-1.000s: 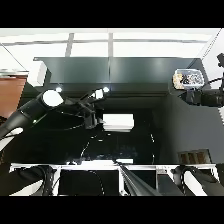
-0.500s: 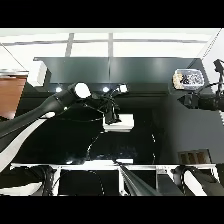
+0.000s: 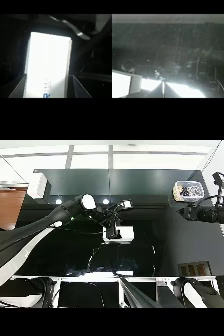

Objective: Fold the box and place the chain.

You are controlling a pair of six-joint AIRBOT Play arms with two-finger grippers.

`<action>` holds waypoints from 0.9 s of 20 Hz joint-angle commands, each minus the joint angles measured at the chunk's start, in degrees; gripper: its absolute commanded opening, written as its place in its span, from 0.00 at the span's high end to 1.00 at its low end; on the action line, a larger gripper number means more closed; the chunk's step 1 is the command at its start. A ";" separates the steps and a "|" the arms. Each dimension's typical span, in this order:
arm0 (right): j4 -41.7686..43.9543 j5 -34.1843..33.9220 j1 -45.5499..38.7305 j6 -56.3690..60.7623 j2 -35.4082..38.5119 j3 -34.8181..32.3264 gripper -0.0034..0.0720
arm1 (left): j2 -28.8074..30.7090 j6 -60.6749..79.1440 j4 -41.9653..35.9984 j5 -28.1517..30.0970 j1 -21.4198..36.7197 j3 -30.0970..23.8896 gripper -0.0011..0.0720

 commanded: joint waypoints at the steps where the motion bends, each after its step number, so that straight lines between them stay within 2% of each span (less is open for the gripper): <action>1: 0.00 -0.22 -0.02 -0.07 0.04 -0.04 0.94 | -0.22 -0.04 2.86 -1.09 -0.74 0.13 0.02; 11: 0.02 0.76 -0.02 -0.02 0.04 -0.04 0.94 | -1.49 -0.04 12.96 -0.44 -6.54 0.92 0.02; 16: 0.02 1.03 -0.02 0.04 0.04 -0.04 0.94 | -2.60 0.70 15.80 4.70 -7.96 0.92 0.02; 17: 0.00 1.01 -0.02 0.20 0.04 -0.04 0.94 | -2.58 1.53 17.20 5.14 -8.26 0.92 0.04; 18: 0.02 1.01 -0.02 0.22 0.04 -0.04 0.94 | -2.45 1.03 19.21 5.33 -8.63 0.92 0.24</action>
